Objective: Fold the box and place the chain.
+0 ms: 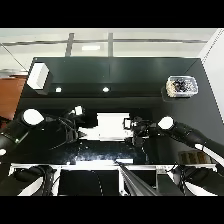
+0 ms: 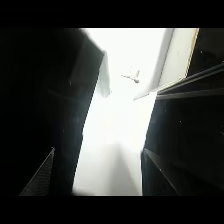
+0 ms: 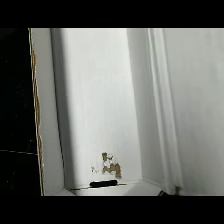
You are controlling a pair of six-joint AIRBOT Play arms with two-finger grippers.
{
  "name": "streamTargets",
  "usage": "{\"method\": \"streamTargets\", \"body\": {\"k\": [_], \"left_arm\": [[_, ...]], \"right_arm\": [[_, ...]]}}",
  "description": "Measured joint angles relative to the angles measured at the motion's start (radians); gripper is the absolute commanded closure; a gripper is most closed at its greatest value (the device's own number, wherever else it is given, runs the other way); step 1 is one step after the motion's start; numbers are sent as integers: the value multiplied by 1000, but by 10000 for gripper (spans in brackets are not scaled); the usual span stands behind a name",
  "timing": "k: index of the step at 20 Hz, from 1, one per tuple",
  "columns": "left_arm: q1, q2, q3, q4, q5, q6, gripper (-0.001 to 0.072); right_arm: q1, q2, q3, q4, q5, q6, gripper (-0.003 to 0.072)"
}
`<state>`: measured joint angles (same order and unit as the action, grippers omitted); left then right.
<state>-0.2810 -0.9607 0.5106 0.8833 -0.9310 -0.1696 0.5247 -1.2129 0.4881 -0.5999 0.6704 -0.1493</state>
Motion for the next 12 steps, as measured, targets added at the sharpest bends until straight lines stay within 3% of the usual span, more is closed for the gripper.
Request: {"method": "streamTargets", "body": {"k": [7, 8, 9, 11, 12], "left_arm": [[-138, -83, -31, -59, 148, 121, 100], [-147, -93, -32, -73, 158, 127, 140], [-154, -101, -33, -89, 161, 130, 244], [-164, -113, -34, -126, 170, 137, 253], [-169, -120, -34, -142, 172, 140, 307]], "right_arm": [[0, 0, 0, 0, 0, 0, 145], [0, 0, 0, 0, 0, 0, 145], [0, 0, 0, 0, 0, 0, 145], [0, 0, 0, 0, 0, 0, 145], [0, 0, 0, 0, 0, 0, 145]]}}
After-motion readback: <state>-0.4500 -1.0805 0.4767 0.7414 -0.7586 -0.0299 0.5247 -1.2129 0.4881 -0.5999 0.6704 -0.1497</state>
